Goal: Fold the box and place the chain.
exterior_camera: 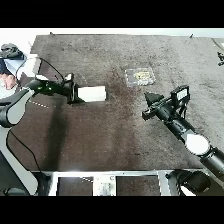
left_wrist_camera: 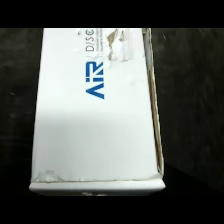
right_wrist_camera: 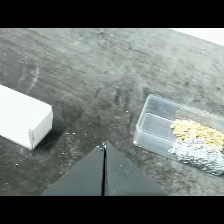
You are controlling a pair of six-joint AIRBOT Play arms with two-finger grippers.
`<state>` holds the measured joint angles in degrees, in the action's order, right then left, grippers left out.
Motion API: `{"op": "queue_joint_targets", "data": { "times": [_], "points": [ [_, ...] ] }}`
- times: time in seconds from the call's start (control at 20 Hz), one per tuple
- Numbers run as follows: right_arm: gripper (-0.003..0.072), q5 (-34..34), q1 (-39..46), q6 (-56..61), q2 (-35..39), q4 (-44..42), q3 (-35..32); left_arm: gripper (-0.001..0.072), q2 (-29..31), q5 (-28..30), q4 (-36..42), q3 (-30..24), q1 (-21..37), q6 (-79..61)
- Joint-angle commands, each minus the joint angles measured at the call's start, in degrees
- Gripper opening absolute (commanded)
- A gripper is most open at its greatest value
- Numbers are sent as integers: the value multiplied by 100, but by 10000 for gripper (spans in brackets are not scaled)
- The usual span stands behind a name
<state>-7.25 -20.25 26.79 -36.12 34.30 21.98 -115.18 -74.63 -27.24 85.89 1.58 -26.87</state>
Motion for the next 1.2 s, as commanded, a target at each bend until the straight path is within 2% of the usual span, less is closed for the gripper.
{"op": "queue_joint_targets", "data": {
  "times": [0.0,0.15,0.25,0.4,0.5,0.6,0.7,0.8,1.05,1.15],
  "points": [
    [-14,-229,0,2,76,15,-140,6,306,-50,682,203,138,750],
    [-14,-227,0,2,76,15,-140,3,1043,640,896,221,614,1700],
    [-14,-227,0,2,76,15,-140,3,1628,1257,892,-129,1032,2299],
    [-14,-225,0,2,76,15,-140,3,2940,2732,1113,-1650,1792,2922],
    [-14,-234,0,2,74,15,-140,3,3453,2975,1073,-2415,2463,3189],
    [-14,-269,0,2,76,15,-140,3,3799,2957,940,-2981,3123,3136],
    [-14,-269,0,2,76,15,-140,3,4019,3014,925,-3449,3692,3169],
    [-14,-319,2,2,76,15,-140,3,4046,3526,540,-3790,3941,3145],
    [-14,-332,4,2,74,15,-140,4,3960,4210,-343,-3985,3958,3348],
    [-14,-330,4,4,74,13,-140,5,3873,4085,-704,-3985,3958,3536]
  ]
}}
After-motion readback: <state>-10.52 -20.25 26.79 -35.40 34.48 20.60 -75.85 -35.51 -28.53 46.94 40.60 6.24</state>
